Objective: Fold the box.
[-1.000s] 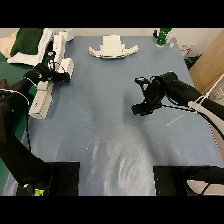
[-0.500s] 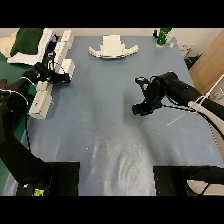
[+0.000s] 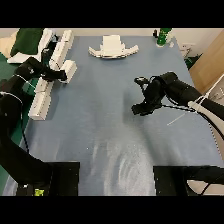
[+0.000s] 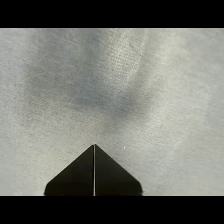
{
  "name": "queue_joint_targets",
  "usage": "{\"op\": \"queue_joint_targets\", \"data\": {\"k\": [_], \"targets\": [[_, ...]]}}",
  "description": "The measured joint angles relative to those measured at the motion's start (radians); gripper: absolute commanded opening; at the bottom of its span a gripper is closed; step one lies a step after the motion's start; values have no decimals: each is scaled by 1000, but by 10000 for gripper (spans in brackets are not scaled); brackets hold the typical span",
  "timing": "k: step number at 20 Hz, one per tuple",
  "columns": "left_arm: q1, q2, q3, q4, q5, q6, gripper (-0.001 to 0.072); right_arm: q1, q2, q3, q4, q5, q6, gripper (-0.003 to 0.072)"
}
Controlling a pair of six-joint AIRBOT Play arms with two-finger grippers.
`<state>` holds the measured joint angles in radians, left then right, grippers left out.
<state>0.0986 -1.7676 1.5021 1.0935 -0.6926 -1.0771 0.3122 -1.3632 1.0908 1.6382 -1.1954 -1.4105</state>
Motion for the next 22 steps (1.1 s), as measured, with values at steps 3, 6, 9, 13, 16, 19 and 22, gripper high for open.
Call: {"op": "queue_joint_targets", "data": {"k": [3,6,9,13,16,19,22], "targets": [[1,18,12,3,-63,1,673,0,0,0,0,0,0,6],[2,53,26,9,-145,2,669,0,0,0,0,0,0,5],[2,111,52,29,-253,3,149,0,0,0,0,0,0,6],[-1,205,106,46,-439,-21,10,0,0,0,0,0,0,5],[-24,285,123,50,-542,-70,8,0,0,0,0,0,0,6],[-79,381,91,53,-584,-122,8,0,0,0,0,0,0,6],[-171,508,-35,55,-571,-163,8,0,0,0,0,0,0,6]]}}
